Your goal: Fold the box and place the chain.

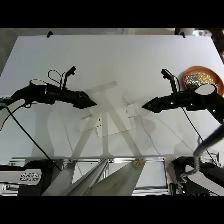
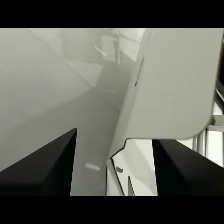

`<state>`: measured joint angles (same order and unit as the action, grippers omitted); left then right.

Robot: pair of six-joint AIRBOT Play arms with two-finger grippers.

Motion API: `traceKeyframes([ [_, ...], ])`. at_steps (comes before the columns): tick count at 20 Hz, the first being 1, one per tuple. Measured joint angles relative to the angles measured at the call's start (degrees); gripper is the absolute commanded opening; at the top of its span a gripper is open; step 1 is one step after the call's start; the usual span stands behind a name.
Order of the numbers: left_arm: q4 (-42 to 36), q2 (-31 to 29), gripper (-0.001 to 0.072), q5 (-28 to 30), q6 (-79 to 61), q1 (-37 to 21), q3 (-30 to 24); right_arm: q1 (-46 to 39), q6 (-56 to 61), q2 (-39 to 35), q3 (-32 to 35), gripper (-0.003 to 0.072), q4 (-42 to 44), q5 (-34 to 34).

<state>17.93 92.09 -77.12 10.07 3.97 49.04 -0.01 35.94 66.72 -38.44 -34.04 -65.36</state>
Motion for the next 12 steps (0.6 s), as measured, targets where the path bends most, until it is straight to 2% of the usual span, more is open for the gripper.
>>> traceKeyframes([
  [6, -3.2, 4.2, 0.0481, -1.3, -4.7, 5.5, 1.3, 0.0, 0.1, 0.0, 0.0, 0.0017, 0.0, -0.8],
  [9, -3.3, 5.5, 0.0320, -1.2, -5.4, 7.7, 3.1, 0.0, 0.3, 0.0, 0.0, 0.0017, -0.2, -1.1],
  [11, -2.9, 5.8, 0.0125, -1.1, -5.4, 8.2, 3.9, 0.0, 0.5, 0.0, 0.0, 0.0017, -0.2, -1.2],
  [12, -2.2, 5.9, 0.0060, -0.9, -5.3, 8.2, 4.2, 0.0, 0.5, 0.0, 0.0, 0.0017, -0.2, -1.3],
])
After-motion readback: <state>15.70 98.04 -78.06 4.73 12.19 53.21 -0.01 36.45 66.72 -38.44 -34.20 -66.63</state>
